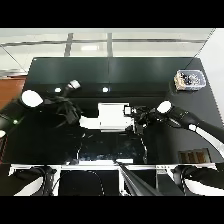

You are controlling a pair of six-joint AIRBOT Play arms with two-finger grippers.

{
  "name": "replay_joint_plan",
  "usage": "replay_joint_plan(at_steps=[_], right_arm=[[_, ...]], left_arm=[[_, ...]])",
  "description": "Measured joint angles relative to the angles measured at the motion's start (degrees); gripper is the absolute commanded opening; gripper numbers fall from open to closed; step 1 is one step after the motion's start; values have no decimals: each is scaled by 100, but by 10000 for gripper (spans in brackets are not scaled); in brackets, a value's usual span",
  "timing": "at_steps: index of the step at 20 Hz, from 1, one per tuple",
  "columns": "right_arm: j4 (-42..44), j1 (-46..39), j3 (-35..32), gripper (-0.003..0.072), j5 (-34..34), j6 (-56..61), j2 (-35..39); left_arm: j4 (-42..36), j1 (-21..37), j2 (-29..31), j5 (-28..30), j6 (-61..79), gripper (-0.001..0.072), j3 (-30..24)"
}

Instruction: Fold the box and place the chain.

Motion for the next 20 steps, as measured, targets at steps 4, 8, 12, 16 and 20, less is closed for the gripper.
replay_joint_plan(at_steps=[4,8,12,16,20], right_arm=[[0,0,2,179,2,0,0],[0,0,2,179,2,0,0],[-2,0,2,179,2,0,0],[0,0,2,179,2,0,0],[0,0,0,179,0,0,0]], left_arm=[[-304,1231,-229,-638,-2046,24,-232],[-1722,2315,-881,-1423,-2238,23,-660],[-2243,2179,-1486,-1453,-2304,23,-820],[-2472,1408,-2004,-1322,-2188,24,-774],[-2551,791,-2317,-1097,-2041,24,-638]])
